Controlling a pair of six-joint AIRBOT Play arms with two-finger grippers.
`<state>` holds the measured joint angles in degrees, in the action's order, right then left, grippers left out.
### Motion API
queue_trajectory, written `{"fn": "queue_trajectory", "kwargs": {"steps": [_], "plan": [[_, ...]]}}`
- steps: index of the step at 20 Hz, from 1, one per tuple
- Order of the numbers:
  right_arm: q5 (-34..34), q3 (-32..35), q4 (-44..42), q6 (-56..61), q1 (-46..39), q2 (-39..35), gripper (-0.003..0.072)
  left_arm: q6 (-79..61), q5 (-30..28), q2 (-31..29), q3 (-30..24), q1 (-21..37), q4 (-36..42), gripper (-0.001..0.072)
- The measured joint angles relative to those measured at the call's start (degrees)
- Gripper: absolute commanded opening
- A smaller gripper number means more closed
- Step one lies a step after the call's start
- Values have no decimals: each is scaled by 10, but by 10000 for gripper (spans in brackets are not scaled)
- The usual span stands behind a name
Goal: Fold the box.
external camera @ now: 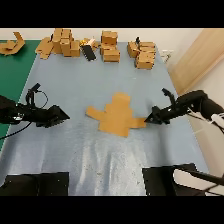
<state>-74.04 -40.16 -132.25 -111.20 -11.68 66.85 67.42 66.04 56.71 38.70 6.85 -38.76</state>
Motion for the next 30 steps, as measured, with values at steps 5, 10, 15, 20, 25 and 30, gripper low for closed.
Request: {"fn": "queue_trajectory", "kwargs": {"steps": [5, 10, 15, 20, 25, 30], "plan": [[44, 92, 22, 75, 94, -91, 2, -27, 29, 27, 0, 34, 0, 417], [88, 112, 48, 94, 115, -103, 436, -46, 23, 34, 0, 40, 1, 416], [118, 116, 40, 98, 121, -80, 409, -64, 18, 35, 0, 42, 2, 416], [141, 116, -1, 78, 163, -47, 350, -68, 16, 35, 0, 42, 2, 416], [182, 116, -24, 73, 217, -31, 3, -66, 16, 35, 0, 42, 12, 416], [192, 110, -62, -26, 238, -32, 0, -68, 16, 42, 1, 42, 39, 417]]}}
